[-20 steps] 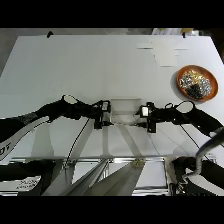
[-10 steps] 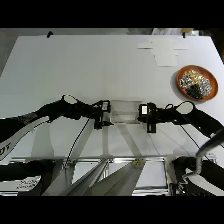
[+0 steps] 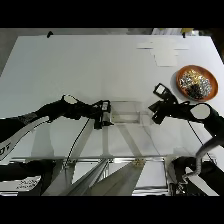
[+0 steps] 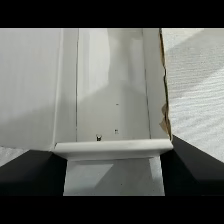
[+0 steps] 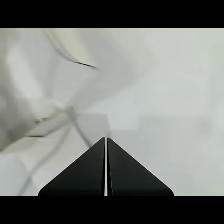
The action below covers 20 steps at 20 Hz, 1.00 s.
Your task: Fold the box and place the chain.
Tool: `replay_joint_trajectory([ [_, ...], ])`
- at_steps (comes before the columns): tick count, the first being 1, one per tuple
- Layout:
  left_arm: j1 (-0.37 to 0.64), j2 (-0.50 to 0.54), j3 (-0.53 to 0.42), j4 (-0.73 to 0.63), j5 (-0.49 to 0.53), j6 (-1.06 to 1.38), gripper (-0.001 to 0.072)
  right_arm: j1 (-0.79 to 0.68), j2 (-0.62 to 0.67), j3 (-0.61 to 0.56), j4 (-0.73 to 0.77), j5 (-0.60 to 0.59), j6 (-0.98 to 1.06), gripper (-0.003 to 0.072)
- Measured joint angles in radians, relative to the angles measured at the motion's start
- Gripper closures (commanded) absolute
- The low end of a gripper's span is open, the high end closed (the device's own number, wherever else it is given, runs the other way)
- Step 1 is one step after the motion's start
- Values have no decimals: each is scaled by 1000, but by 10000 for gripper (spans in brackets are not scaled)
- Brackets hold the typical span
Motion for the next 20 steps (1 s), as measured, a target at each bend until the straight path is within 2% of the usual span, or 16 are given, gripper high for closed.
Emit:
replay_joint_trajectory([
  [3,0,0,0,0,0,0,680,-80,-4,0,-58,-4,257,671],
  [8,0,0,0,0,0,0,680,-129,-101,0,-74,94,516,671],
  [14,0,0,0,0,0,0,680,-140,-187,-1,1,212,602,671],
  [20,0,0,0,0,0,0,680,-140,-202,-16,42,246,619,671],
])
